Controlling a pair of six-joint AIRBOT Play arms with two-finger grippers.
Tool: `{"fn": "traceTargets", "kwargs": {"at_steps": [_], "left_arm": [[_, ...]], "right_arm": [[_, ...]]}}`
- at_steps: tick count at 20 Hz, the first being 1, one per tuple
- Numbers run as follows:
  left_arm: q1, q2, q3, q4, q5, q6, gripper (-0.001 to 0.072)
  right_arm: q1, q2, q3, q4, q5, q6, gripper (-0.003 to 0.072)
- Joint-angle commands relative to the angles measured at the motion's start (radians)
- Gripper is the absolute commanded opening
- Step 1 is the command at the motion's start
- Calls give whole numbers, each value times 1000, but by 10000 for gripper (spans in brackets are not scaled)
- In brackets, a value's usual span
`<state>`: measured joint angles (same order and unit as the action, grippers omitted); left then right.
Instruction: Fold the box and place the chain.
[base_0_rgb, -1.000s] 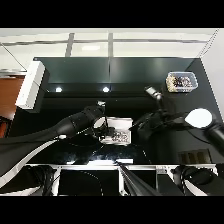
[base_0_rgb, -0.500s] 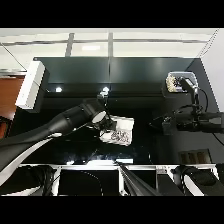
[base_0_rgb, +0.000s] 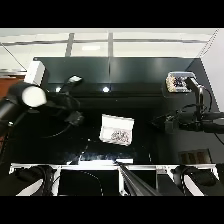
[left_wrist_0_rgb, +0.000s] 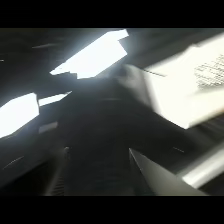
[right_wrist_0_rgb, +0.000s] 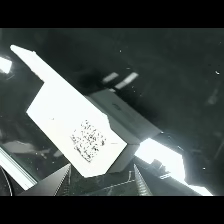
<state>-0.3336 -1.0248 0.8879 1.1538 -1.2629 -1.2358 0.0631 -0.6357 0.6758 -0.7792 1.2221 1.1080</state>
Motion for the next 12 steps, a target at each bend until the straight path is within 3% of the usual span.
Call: {"fn": "traceTargets", "kwargs": {"at_steps": [1, 4, 6, 8, 10, 12], "left_arm": [[313, 11, -187, -623, 27, 742, 707], [315, -57, -265, -649, 47, 1211, 708], [235, -109, -271, -636, 193, 1427, 708], [122, -172, -243, -552, 229, 1543, 708], [33, -246, -190, -340, 196, 1545, 706], [11, -311, -157, -324, 193, 1542, 707]], "right_arm": [[-1, 1, 1, 0, -26, 0, 468], [-1, 1, 1, -5, -31, 0, 468], [0, 1, 1, -8, -30, 0, 468], [0, 1, 1, -8, -30, 0, 468], [2, 1, 1, -8, -30, 0, 468], [2, 1, 1, -8, -31, 0, 468]]}}
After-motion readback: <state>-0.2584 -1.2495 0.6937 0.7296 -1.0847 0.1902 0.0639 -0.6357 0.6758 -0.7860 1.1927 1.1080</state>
